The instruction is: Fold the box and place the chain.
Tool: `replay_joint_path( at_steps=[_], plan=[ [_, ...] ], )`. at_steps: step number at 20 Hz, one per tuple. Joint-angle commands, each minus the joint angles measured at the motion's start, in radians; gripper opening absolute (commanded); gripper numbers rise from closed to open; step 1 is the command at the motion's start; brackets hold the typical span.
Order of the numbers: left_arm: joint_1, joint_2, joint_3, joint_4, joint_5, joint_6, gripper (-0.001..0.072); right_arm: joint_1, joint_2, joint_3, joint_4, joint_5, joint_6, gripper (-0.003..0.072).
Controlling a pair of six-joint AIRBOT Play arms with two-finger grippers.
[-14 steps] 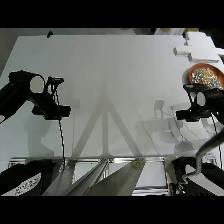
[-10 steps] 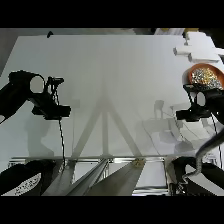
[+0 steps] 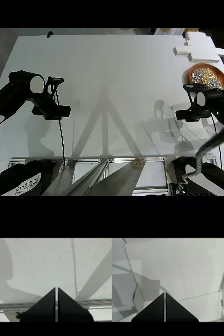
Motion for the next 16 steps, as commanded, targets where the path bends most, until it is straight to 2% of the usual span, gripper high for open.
replay_joint_path(
  at_steps=[1, 4, 7, 8, 10, 11, 12, 14, 15, 16],
  plan=[
    [0.001, 0.000, 0.000, 0.000, 0.000, 0.000, 0.0035, 0.000, -0.001, 0.001, 0.080, -0.089, 0.050, 0.0011],
    [0.001, 0.000, 0.000, 0.000, 0.000, 0.000, 0.0035, 0.000, -0.001, 0.001, 0.131, -0.238, 0.065, 0.0011],
    [0.001, 0.000, 0.000, 0.000, 0.000, 0.000, 0.0035, 0.000, 0.000, 0.035, 0.249, -0.248, 0.032, 0.0011],
    [0.001, 0.000, 0.000, 0.000, 0.000, 0.000, 0.0035, 0.000, 0.000, 0.084, 0.268, -0.198, -0.024, 0.0011],
    [0.001, 0.000, 0.000, 0.000, 0.000, 0.000, 0.0035, 0.000, 0.000, 0.246, 0.222, -0.019, -0.195, 0.0016],
    [0.001, 0.000, 0.000, 0.000, 0.000, 0.000, 0.0035, -0.001, 0.000, 0.319, 0.174, 0.069, -0.246, 0.0074],
    [0.001, 0.000, 0.000, 0.000, 0.000, 0.000, 0.0035, 0.000, 0.000, 0.372, 0.108, 0.143, -0.296, 0.0192],
    [0.001, 0.000, 0.000, 0.000, 0.000, 0.000, 0.0035, -0.007, -0.001, 0.386, -0.085, 0.216, -0.302, 0.0140],
    [0.001, 0.000, 0.000, 0.000, 0.000, 0.000, 0.0035, -0.033, -0.004, 0.376, -0.144, 0.235, -0.303, 0.0145],
    [0.001, 0.000, 0.000, 0.000, 0.000, 0.000, 0.0035, -0.084, -0.007, 0.365, -0.161, 0.233, -0.296, 0.0207]
  ],
)
